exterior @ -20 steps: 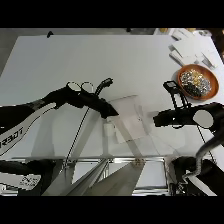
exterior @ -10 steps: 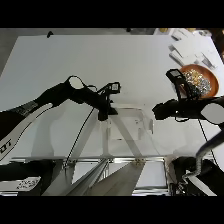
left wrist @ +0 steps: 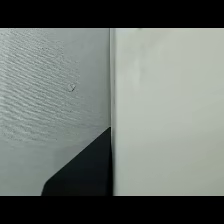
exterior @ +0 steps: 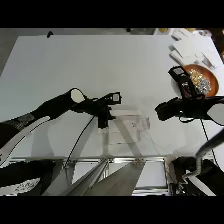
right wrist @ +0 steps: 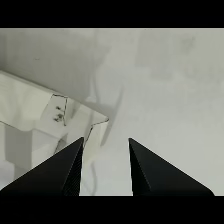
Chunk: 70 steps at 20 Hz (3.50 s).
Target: Fold the box and place the chain.
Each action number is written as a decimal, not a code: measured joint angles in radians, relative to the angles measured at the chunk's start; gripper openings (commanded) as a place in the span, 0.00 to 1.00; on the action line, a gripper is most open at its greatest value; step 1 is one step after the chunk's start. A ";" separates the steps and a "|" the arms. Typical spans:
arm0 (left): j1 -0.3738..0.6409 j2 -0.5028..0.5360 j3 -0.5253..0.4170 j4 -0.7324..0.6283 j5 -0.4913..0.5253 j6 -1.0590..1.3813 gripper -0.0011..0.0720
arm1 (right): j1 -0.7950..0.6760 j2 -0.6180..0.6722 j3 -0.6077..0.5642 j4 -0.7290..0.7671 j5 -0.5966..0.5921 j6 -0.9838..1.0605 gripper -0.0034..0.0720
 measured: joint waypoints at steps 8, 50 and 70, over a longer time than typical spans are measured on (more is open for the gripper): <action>-0.006 -0.042 -0.031 -0.161 0.113 0.264 0.02 | 0.000 0.000 0.000 0.007 0.005 -0.023 0.47; -0.006 -0.137 0.102 -0.028 0.001 0.318 0.03 | 0.000 0.000 0.000 0.008 0.033 -0.098 0.15; -0.007 -0.137 0.102 -0.028 -0.006 0.317 0.03 | 0.232 0.084 -0.335 0.100 -0.133 -0.838 0.78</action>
